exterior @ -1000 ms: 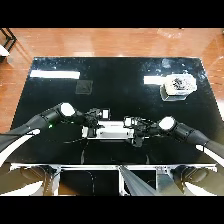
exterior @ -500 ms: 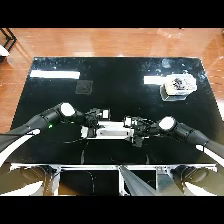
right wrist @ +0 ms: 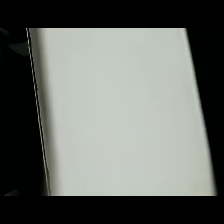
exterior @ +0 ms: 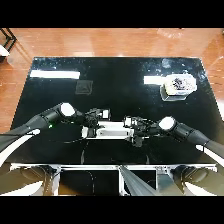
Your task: Fold the box and place the chain.
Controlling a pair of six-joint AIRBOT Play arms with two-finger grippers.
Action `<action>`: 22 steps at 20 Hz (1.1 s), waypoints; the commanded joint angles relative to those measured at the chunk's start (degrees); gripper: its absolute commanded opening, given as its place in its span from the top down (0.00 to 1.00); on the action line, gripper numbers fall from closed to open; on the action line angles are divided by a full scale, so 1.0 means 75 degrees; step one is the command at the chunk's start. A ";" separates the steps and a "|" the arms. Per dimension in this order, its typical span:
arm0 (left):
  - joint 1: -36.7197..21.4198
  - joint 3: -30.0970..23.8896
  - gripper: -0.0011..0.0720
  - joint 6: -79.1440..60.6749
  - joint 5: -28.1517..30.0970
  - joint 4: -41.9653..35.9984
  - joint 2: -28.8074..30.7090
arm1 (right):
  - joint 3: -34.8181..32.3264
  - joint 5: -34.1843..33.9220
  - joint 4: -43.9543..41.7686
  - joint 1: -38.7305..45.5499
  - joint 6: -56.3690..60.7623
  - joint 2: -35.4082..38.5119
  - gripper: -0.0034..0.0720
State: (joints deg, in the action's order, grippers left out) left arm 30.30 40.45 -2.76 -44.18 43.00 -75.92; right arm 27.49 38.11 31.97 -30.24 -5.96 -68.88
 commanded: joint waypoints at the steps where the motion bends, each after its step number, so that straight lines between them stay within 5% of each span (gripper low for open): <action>1: -0.0015 0.0009 0.58 -0.0003 0.0044 0.0003 0.0117 | 0.0003 0.0000 0.0000 0.0000 0.0003 -0.0003 0.26; 5: -0.0017 0.0009 0.11 0.0350 0.0064 0.0082 0.0443 | 0.0003 0.0000 -0.0003 0.0000 0.0003 -0.0003 0.26; 10: -0.0187 0.0006 0.11 0.2358 -0.0067 0.1676 0.1253 | 0.0003 -0.0003 0.0000 0.0000 0.0006 -0.0003 0.26; 15: -0.0551 0.0006 0.11 0.3535 -0.1215 0.2480 0.2396 | 0.0003 0.0000 0.0000 0.0000 0.0006 -0.0003 0.26; 17: -0.0702 0.0006 0.20 0.4243 -0.1985 0.2483 0.2841 | 0.0003 0.0000 0.0003 0.0000 0.0006 -0.0003 0.26; 18: -0.0731 0.0006 0.40 0.4771 -0.2451 0.2378 0.3037 | 0.0003 0.0000 0.0000 0.0000 0.0006 -0.0003 0.26; 20: -0.0729 0.0006 0.96 0.5053 -0.3555 0.1784 0.3203 | 0.0003 -0.0003 0.0000 0.0000 0.0006 -0.0003 0.26; 22: -0.0726 -0.0085 0.96 0.5056 -0.3812 0.1113 0.3197 | 0.0006 0.0000 0.0003 0.0000 0.0006 -0.0003 0.26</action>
State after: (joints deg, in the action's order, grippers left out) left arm 25.21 40.29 31.22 -65.25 56.82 -53.49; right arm 27.49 38.11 31.99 -30.24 -5.93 -68.88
